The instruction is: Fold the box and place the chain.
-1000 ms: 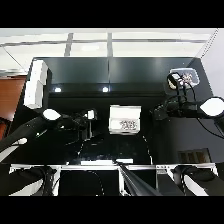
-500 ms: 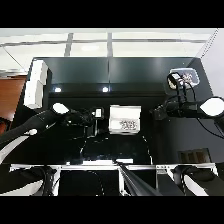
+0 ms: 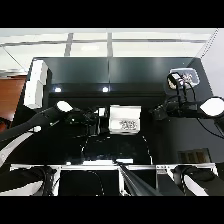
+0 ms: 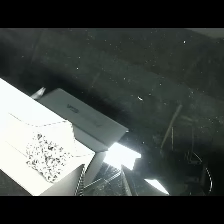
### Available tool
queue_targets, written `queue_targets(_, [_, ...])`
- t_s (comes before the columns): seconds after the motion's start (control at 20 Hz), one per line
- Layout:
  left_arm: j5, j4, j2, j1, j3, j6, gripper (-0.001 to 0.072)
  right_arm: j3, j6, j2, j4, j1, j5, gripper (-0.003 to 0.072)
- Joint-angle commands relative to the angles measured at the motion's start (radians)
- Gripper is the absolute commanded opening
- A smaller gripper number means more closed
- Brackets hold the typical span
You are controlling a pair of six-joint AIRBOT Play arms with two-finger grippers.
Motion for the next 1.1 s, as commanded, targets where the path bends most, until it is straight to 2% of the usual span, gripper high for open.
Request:
queue_targets(0.0, [0.034, 0.047, -0.019, -0.032, 0.026, -0.061, 0.0712, 0.000, 0.000, 0.000, 0.000, 0.001, 0.001, 0.0268])
queue_targets(0.25, [0.050, 0.115, -0.023, -0.066, 0.030, -0.086, 0.0710, 0.000, 0.000, 0.000, 0.000, 0.001, 0.002, 0.0268])
queue_targets(0.35, [0.058, 0.126, -0.024, -0.075, 0.030, -0.092, 0.0664, 0.000, 0.000, 0.000, 0.000, 0.001, 0.003, 0.0268])
queue_targets(0.5, [0.085, 0.122, -0.024, -0.076, 0.030, -0.115, 0.0508, 0.000, 0.000, 0.000, 0.000, 0.001, 0.002, 0.0268])
queue_targets(0.75, [0.085, 0.122, -0.024, -0.076, 0.030, -0.115, 0.0497, 0.000, -0.001, 0.000, 0.000, 0.001, 0.000, 0.0268])
queue_targets(0.85, [0.085, 0.122, -0.024, -0.076, 0.030, -0.114, 0.0388, 0.000, 0.000, 0.000, 0.001, 0.002, 0.000, 0.0268])
queue_targets(1.05, [0.085, 0.122, -0.024, -0.076, 0.030, -0.114, 0.0387, 0.000, 0.000, 0.000, 0.023, 0.003, -0.059, 0.0270])
